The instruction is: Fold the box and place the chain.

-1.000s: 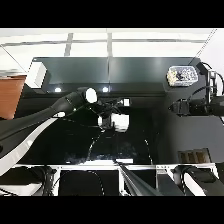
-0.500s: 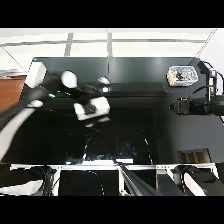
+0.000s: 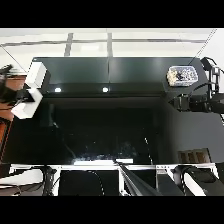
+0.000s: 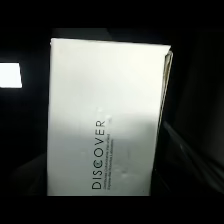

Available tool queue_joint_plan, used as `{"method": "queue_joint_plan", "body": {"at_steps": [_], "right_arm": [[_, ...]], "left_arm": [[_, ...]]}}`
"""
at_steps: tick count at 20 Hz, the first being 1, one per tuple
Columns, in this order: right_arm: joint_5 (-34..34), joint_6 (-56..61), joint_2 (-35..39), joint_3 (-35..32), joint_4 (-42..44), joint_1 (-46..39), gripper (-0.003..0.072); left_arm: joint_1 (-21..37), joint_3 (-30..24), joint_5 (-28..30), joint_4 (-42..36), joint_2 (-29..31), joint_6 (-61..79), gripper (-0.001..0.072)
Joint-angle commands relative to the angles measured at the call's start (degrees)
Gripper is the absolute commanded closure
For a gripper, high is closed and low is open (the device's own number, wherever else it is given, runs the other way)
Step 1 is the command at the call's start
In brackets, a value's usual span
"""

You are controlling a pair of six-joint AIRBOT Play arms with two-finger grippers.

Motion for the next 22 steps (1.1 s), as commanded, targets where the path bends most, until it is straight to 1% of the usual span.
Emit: {"method": "queue_joint_plan", "body": {"at_steps": [1, 5, 7, 12, 15, 17, 18, 19, 20, 22], "right_arm": [[-2.3, 0.0, 0.0, 0.0, 0.0, 0.0, 0.0676], [-2.8, 0.0, 0.0, 0.0, 0.0, 0.0, 0.0676], [-3.2, 0.0, 0.0, 0.0, 0.0, 0.0, 0.0676], [-5.7, 0.0, -0.5, -1.9, 0.0, 0.0, 0.0676], [-5.7, 0.0, -0.8, -2.9, 0.2, 0.0, 0.0676], [-5.7, 0.0, -0.8, -3.1, 0.2, 0.0, 0.0676], [-5.7, 0.0, -0.8, -3.1, 0.4, 0.0, 0.0676], [-5.7, 0.0, -0.8, -3.1, 0.4, 0.0, 0.0676], [-5.7, 0.0, -0.8, -3.1, 0.6, 0.0, 0.0676], [-6.0, 0.0, -0.8, -3.1, 2.2, 0.0, 0.0676]], "left_arm": [[7.2, 0.3, 6.0, -2.2, -2.1, 4.5, 0.0416], [4.4, 0.6, 14.8, -1.8, -4.0, 10.0, 0.0416], [2.9, 0.9, 17.9, -1.8, -4.9, 11.1, 0.0416], [-0.7, 3.6, 17.8, -1.4, -9.3, 12.3, 0.0416], [-1.1, 5.0, 19.6, -1.3, -10.9, 11.9, 0.0416], [-1.1, 6.6, 19.4, -0.9, -11.3, 11.1, 0.0415], [-1.1, 7.6, 19.1, 0.2, -11.3, 9.1, 0.0358], [-1.1, 9.0, 17.9, 1.4, -11.3, 7.3, 0.0018], [-1.2, 11.4, 15.6, 3.0, -11.3, 4.0, -0.0005], [-1.2, 18.4, 9.0, 3.0, -11.2, 0.2, -0.0005]]}}
